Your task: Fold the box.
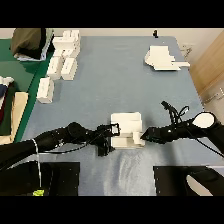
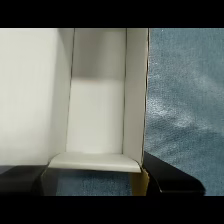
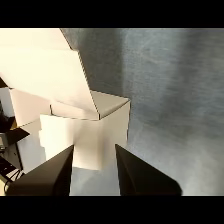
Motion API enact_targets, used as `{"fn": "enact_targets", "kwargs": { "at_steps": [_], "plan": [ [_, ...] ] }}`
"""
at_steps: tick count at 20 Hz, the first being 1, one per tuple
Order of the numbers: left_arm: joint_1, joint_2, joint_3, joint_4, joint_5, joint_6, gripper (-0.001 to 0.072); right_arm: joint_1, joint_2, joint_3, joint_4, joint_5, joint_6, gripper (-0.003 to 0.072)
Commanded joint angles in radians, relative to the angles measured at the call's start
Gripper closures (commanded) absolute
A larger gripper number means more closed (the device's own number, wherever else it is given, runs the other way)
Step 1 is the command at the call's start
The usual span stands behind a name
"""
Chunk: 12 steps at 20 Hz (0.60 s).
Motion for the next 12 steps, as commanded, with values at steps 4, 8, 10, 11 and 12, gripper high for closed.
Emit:
{"fn": "enact_targets", "kwargs": {
  "at_steps": [4,8,10,11,12],
  "plan": [
    [-0.001,0.000,0.000,0.000,0.000,0.000,0.0245,0.218,-0.110,0.085,-0.322,-0.109,0.312,0.0311],
    [-0.001,0.000,0.000,0.000,0.000,0.000,0.0245,0.378,-0.158,0.196,-0.567,-0.073,0.606,0.0312],
    [-0.001,0.000,0.000,0.000,0.000,0.000,0.0245,0.447,-0.201,0.235,-0.631,-0.031,0.711,0.0312],
    [-0.001,0.000,0.000,0.000,0.000,0.000,0.0245,0.485,-0.232,0.254,-0.656,-0.016,0.757,0.0313],
    [-0.001,0.000,0.000,0.000,0.000,0.000,0.0245,0.522,-0.266,0.274,-0.678,-0.005,0.798,0.0314]
  ]
}}
